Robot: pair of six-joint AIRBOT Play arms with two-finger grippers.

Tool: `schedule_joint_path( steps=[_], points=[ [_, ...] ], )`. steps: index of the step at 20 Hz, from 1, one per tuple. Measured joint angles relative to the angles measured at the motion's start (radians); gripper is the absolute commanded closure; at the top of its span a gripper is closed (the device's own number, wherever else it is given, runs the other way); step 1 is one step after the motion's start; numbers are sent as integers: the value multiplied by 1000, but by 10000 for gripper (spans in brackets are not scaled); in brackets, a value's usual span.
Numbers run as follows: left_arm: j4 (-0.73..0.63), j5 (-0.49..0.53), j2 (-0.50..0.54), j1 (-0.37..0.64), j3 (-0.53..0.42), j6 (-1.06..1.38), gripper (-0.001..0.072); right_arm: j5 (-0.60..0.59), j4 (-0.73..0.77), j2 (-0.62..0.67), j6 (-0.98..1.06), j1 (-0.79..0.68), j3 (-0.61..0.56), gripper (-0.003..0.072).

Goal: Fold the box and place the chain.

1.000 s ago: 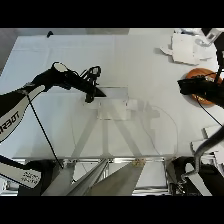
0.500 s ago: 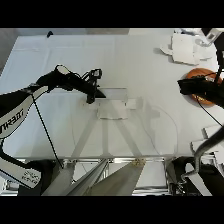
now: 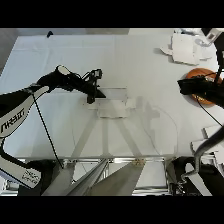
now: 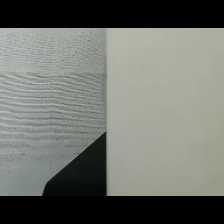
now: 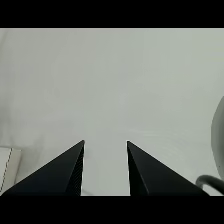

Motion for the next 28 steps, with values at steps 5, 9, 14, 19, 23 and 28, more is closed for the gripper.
schedule_joint_path(
  steps=[5, 9, 14, 19, 23, 28],
  points=[
    [0, 0, 0, 0, 0, 0, 697, 70, 55, 0, -71, 0, 0, 375],
    [0, 0, 0, 0, 0, 0, 697, 259, 223, 1, -346, 2, 9, 89],
    [0, 0, 0, 0, 0, 0, 697, 423, 374, 17, -731, 75, 16, -5],
    [0, -2, 0, 0, 0, 0, 697, 471, 401, 23, -985, 210, 16, -6],
    [0, -2, 0, 0, 0, 0, 697, 481, 397, 23, -1093, 282, 16, 1],
    [0, -3, 0, 0, 0, 0, 697, 494, 395, 23, -1069, 306, 16, 1]
  ],
)
